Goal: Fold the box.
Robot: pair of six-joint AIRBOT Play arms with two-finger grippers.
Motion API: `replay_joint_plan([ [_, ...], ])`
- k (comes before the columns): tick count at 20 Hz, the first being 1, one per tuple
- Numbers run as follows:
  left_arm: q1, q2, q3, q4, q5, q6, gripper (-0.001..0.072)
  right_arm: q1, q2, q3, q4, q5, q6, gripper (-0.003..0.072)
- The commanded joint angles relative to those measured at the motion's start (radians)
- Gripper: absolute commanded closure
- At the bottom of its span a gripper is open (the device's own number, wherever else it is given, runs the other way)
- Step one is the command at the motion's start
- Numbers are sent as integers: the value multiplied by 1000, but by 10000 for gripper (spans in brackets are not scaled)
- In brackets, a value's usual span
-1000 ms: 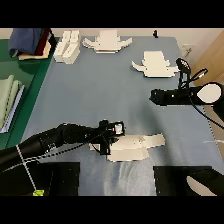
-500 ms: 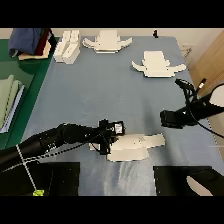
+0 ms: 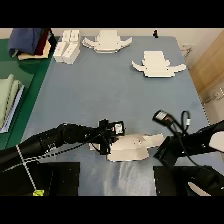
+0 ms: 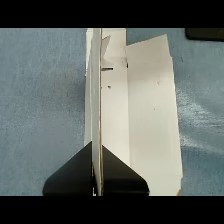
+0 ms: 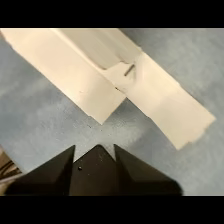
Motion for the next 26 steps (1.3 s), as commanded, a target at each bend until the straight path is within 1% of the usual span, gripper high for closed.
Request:
replay_joint_plan([
  [1, -1, -1, 0, 0, 0, 0, 693, 205, -22, -84, 2, -177, -326, 154],
  [3, -1, -1, 0, 0, 1, 0, 693, 304, -67, -86, -55, -295, -404, 151],
  [4, -1, -1, 0, 0, 1, 0, 693, 344, -92, -86, -108, -352, -403, 93],
  [6, -1, -1, 0, 0, 1, 0, 693, 401, -146, -86, -190, -418, -404, 92],
  [8, -1, -1, 0, 0, 1, 0, 693, 447, -200, -86, -195, -452, -404, 91],
  [11, -1, -1, 0, 0, 1, 0, 693, 498, -261, -90, -212, -471, -404, 92],
  [16, -1, -1, 0, 0, 1, 0, 693, 504, -313, -135, -297, -576, -380, 93],
  [17, -1, -1, 0, 0, 1, 0, 693, 504, -312, -142, -340, -606, -347, 98],
  [19, -1, -1, 0, 0, 1, 0, 693, 504, -307, -142, -478, -651, -201, 106],
  [20, -1, -1, 0, 0, 0, 0, 693, 504, -302, -142, -555, -660, -106, 106],
  [22, -1, -1, 0, 0, 1, 0, 693, 504, -273, -142, -650, -641, 35, 106],
  [26, -1, -1, 0, 0, 1, 0, 693, 504, -151, -142, -649, -589, 165, 106],
])
